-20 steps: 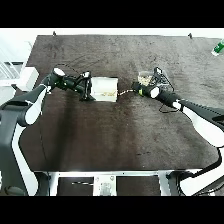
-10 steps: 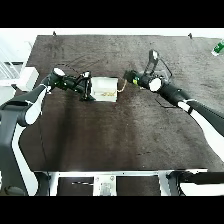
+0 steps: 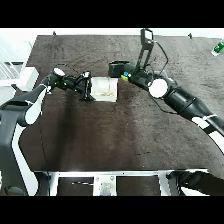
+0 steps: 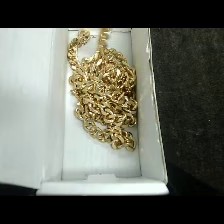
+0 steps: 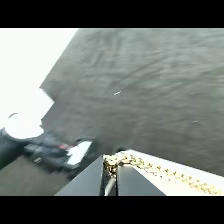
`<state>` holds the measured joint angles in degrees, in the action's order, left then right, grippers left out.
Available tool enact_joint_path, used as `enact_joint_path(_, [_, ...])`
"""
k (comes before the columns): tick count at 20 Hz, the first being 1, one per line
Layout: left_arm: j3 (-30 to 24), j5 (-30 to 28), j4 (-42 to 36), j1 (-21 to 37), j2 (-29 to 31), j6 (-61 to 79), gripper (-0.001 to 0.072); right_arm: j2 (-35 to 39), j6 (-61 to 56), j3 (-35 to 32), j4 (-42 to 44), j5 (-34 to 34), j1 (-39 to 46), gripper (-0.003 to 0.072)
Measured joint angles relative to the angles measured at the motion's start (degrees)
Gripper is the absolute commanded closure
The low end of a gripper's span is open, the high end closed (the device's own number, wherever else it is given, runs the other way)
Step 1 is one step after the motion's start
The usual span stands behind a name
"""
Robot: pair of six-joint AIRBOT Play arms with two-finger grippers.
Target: Fold the box and place the chain.
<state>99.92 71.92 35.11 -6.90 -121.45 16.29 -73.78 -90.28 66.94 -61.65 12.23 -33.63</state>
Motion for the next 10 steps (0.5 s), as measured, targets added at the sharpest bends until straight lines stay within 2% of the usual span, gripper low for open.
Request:
enact_joint_path(4, [0.0, 0.0, 0.0, 0.0, 0.0, 0.0, 0.0219, -3.5, -1.1, 0.0, 0.1, -2.6, -2.0, 0.0677])
enact_joint_path(10, [0.0, 0.0, 0.0, 0.0, 0.0, 0.0, 0.0219, -13.7, -6.8, 0.0, 0.2, -6.3, -3.5, 0.0676])
